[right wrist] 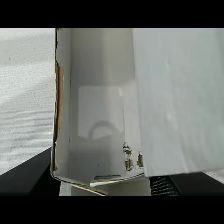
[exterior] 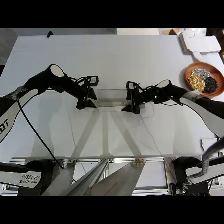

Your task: Fold the box and place the chain.

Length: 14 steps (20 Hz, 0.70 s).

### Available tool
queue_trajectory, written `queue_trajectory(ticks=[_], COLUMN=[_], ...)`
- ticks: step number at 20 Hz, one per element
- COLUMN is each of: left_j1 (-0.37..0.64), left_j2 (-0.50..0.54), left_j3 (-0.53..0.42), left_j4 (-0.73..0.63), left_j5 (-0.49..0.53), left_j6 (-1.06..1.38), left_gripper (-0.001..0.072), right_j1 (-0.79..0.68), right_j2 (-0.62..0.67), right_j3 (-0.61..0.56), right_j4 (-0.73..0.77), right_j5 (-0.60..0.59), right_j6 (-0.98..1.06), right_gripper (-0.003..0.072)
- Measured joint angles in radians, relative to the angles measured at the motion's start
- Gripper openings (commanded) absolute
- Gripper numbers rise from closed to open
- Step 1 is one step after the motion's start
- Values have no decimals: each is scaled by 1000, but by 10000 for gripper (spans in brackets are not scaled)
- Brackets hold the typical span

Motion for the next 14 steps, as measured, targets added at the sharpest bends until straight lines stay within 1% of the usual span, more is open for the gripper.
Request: queue_trajectory(ticks=[2, 3, 4, 6, 8, 9, 10, 12, 13, 14], left_j1=[0, 0, 0, 0, 1, 1, 1, 1, 1, 1], left_j2=[0, 0, 0, 0, 0, 0, 0, 0, 0, 0], left_j3=[0, 0, 0, 0, 0, 0, 0, 0, 0, 0], left_j4=[2, 2, 3, 7, 8, 8, 8, 7, 6, 5], left_j5=[-2, -3, -3, 2, 8, 8, 8, 9, 9, 10], left_j6=[22, 39, 55, 75, 88, 90, 93, 100, 103, 108], left_gripper=[395, 416, 466, 463, 451, 425, 372, 367, 325, 320], right_j1=[0, 0, 0, 0, 0, 0, 0, 0, 0, 0], right_j2=[0, 0, 0, 0, 0, 0, 0, 0, 0, 0], right_j3=[0, 0, 0, 0, 0, 0, 0, 0, 0, 0], right_j4=[0, 0, 0, 1, 2, 2, 2, 1, 1, 1], right_j5=[0, 0, 0, -2, -3, -3, -3, -2, -2, -2], right_j6=[0, 0, 1, 3, 3, 2, 3, 2, 2, 1], right_gripper=[437, 437, 437, 437, 437, 437, 437, 437, 437, 437])
